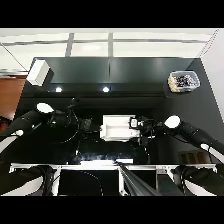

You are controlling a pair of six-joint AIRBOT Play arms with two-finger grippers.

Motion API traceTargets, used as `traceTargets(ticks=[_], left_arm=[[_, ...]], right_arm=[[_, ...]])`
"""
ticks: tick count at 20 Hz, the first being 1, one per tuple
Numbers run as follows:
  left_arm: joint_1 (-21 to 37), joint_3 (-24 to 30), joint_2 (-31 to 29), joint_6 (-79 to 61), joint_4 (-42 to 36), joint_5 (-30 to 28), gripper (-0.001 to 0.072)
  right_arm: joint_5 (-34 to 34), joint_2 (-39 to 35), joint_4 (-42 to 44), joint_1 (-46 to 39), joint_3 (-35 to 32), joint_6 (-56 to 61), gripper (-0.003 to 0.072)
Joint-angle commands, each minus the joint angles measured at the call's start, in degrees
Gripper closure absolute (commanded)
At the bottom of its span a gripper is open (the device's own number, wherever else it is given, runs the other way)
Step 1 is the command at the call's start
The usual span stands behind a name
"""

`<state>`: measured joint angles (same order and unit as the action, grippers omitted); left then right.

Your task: Fold the box and place the chain.

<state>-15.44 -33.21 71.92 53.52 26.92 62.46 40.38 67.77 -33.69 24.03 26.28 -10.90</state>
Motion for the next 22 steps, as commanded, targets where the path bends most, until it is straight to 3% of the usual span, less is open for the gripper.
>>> traceTargets(ticks=[1,4,7,10,15,18,22], left_arm=[[-5.7,-2.5,0.0,4.8,4.0,-3.2,0.0],[-13.7,-4.8,0.0,15.9,13.3,-12.7,0.0019],[-18.6,-7.0,0.0,27.0,22.8,-17.8,0.0019],[-20.7,-8.4,0.0,35.5,30.1,-17.0,0.0019],[-23.2,-9.0,0.1,42.9,33.5,-16.9,0.0025],[-26.6,-12.0,0.2,51.7,41.5,-16.0,0.0033],[-31.7,-17.8,3.3,64.4,52.6,-10.9,0.0169]], right_arm=[[0.0,0.0,0.0,0.0,0.0,0.0,0.0201],[0.0,0.0,0.0,0.0,0.0,0.0,0.0201],[0.0,0.0,0.0,0.0,0.0,0.0,0.0201],[0.0,0.0,0.0,0.0,0.0,0.0,0.0201],[0.0,0.0,0.0,0.0,0.0,0.0,0.0201],[0.0,0.0,0.0,0.0,0.0,0.0,0.0201],[0.0,0.0,0.0,0.0,0.0,0.0,0.0201]])
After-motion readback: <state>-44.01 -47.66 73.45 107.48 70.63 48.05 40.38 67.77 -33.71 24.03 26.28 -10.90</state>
